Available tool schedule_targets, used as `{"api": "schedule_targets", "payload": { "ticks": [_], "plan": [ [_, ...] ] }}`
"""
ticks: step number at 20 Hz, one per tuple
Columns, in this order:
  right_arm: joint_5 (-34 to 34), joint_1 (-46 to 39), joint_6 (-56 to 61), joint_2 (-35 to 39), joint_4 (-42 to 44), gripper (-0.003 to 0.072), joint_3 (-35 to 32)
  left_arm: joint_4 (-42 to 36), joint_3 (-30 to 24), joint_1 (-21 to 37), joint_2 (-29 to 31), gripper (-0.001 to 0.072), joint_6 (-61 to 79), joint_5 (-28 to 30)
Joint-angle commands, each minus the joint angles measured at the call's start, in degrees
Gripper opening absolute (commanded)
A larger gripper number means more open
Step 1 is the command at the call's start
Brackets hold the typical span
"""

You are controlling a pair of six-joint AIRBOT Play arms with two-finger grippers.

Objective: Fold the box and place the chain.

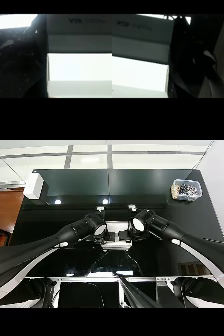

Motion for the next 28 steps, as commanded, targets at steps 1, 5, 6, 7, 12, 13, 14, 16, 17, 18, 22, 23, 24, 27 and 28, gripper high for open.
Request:
{"api": "schedule_targets", "payload": {
  "ticks": [1,5,6,7,12,13,14,16,17,18,22,23,24,27,28],
  "plan": [
    [0.50,0.26,2.80,-0.39,-0.87,0.0229,0.15,0.00,0.04,0.02,0.02,0.0027,0.02,-0.24],
    [0.74,0.26,3.06,-0.39,-0.17,0.0012,0.15,0.00,0.04,0.02,0.02,0.0028,0.02,-0.20],
    [0.72,0.26,3.06,-0.39,-0.17,0.0012,0.15,0.02,0.04,0.02,0.02,0.0028,0.02,-0.17],
    [0.72,0.26,3.08,-0.39,-0.17,0.0012,0.15,0.02,0.04,0.02,0.02,0.0027,0.02,-0.17],
    [0.42,0.26,3.10,-0.50,0.07,0.0213,0.15,0.00,0.04,0.02,0.02,0.0028,0.02,-0.20],
    [0.42,0.26,3.10,-0.72,0.13,0.0213,0.15,0.02,0.04,0.02,0.02,0.0028,0.02,-0.20],
    [0.26,0.24,3.06,-1.03,0.52,0.0213,0.15,0.00,0.04,0.02,0.02,0.0027,0.02,-0.20],
    [-0.26,0.26,2.99,-1.31,0.68,0.0212,0.15,0.00,0.04,0.02,0.02,0.0028,0.02,-0.20],
    [-0.22,0.26,2.99,-1.36,0.63,0.0211,0.15,0.00,0.04,0.02,0.02,0.0028,0.02,-0.20],
    [-0.24,0.26,3.02,-1.46,0.61,0.0209,0.15,0.00,0.04,0.02,0.02,0.0028,0.02,-0.20],
    [-1.36,0.24,3.06,-1.84,1.75,0.0010,0.15,0.02,0.04,0.02,0.02,0.0027,0.02,-0.22],
    [-1.64,0.24,3.08,-1.88,1.75,0.0009,0.15,0.02,0.04,0.07,0.02,0.0027,0.02,-0.22],
    [-1.62,0.24,3.06,-1.88,1.73,0.0009,0.17,0.02,0.04,0.07,0.02,0.0028,0.02,-0.22],
    [-0.98,-0.13,2.86,-1.31,1.33,0.0223,0.26,0.02,0.04,0.07,0.02,0.0028,0.02,-0.22],
    [-0.13,-0.37,1.97,-0.72,1.33,0.0366,0.59,0.02,0.04,0.07,0.02,0.0028,0.02,-0.22]
  ]
}}
